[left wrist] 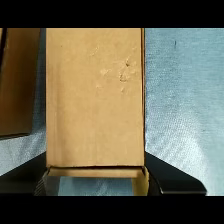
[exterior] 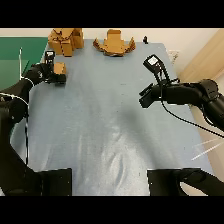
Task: Fold the box.
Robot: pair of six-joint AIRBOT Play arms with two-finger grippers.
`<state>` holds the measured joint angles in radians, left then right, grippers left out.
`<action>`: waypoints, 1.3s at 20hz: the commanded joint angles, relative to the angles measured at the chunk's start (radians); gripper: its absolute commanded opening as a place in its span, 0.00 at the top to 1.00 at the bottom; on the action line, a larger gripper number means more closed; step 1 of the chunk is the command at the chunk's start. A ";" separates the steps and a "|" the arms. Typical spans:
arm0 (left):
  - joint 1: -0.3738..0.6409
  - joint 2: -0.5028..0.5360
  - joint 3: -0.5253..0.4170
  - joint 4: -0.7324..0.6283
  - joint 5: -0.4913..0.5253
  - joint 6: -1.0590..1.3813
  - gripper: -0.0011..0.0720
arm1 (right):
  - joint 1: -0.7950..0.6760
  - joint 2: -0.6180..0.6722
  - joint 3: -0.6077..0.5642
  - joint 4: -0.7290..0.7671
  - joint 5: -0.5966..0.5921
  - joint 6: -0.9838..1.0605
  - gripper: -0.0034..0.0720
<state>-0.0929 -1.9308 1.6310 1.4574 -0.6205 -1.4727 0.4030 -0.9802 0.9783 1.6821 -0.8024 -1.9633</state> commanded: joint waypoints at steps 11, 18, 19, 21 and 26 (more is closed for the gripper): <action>0.001 -0.018 0.016 0.000 0.010 0.055 0.20 | 0.000 0.001 -0.003 0.028 -0.001 0.003 0.95; 0.002 -0.015 0.020 0.000 0.010 0.055 0.02 | 0.000 0.001 -0.003 0.028 -0.002 0.003 0.95; 0.002 -0.014 0.022 0.000 0.011 0.055 0.02 | 0.000 0.001 -0.003 0.028 -0.002 0.003 0.95; 0.002 -0.013 0.039 0.000 0.005 0.060 0.02 | 0.000 0.001 -0.003 0.028 -0.006 0.003 0.95; 0.002 -0.013 0.115 -0.007 -0.052 0.070 0.02 | 0.000 0.001 -0.003 0.028 -0.011 0.003 0.95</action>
<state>-0.0910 -1.9450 1.7092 1.4540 -0.6441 -1.4071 0.4030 -0.9802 0.9756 1.7103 -0.8108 -1.9602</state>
